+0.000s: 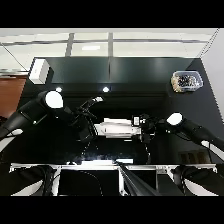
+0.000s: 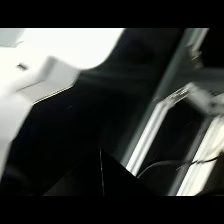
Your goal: Fold the box and place the chain.
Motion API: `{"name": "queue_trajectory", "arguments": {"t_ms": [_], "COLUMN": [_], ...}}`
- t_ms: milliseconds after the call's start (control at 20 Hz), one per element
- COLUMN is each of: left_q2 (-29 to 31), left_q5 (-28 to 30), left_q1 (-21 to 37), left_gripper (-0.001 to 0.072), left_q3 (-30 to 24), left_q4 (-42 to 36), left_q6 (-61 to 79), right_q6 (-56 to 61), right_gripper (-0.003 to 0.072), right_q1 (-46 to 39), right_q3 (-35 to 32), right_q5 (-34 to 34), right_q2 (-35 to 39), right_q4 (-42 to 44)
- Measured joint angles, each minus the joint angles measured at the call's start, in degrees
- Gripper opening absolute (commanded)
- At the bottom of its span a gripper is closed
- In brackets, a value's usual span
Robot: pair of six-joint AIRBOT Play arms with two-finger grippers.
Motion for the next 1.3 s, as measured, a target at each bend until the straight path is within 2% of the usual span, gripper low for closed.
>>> {"name": "queue_trajectory", "arguments": {"t_ms": [200,400,500,750,1300], "left_q2": [0.0,-1.9,-3.8,-7.9,-10.1], "left_q5": [13.3,28.0,32.0,35.9,34.1], "left_q1": [0.2,0.1,0.0,0.0,-0.2], "left_gripper": [0.0025,0.0025,0.0023,0.0023,0.0025], "left_q3": [-4.1,-5.6,-5.8,-5.8,-5.7], "left_q4": [-13.7,-23.3,-26.1,-24.8,-14.6], "left_q6": [1.1,4.8,7.6,10.8,10.8], "right_q6": [0.0,0.0,0.0,0.0,-0.1], "right_gripper": [0.0182,0.0181,0.0181,0.0181,0.0182], "right_q1": [0.0,0.0,0.0,0.0,0.0], "right_q3": [0.0,0.0,0.0,0.0,0.0], "right_q5": [0.0,0.0,0.0,0.0,0.0], "right_q2": [0.0,0.0,0.0,0.0,0.0], "right_q4": [0.0,0.0,0.0,0.0,-0.1]}}
